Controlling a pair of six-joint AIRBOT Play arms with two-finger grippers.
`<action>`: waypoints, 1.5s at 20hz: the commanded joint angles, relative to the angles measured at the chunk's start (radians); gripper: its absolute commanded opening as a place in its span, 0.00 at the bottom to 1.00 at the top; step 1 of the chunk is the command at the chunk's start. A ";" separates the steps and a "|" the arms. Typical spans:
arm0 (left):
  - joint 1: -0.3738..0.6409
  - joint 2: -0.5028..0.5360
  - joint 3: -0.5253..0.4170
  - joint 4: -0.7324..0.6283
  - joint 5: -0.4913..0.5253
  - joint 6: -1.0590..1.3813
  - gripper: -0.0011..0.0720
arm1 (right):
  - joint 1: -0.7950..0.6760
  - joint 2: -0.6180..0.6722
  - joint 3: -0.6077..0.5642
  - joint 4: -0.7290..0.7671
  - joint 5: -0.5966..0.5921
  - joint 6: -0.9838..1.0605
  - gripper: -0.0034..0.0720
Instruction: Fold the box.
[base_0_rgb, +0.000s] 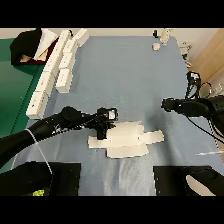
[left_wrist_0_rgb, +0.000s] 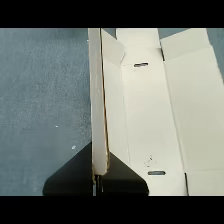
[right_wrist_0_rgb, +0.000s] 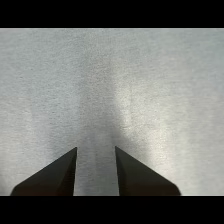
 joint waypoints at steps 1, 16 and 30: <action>0.016 0.036 0.005 0.043 0.036 0.050 0.03 | 0.000 0.001 0.001 0.002 0.001 0.016 0.54; 0.013 0.167 -0.204 -0.365 0.098 0.553 0.03 | 0.000 -0.003 0.001 0.001 0.060 0.057 0.54; 0.015 0.140 -0.202 -0.260 0.024 0.255 0.03 | 0.001 -0.037 0.001 0.097 0.053 0.055 0.54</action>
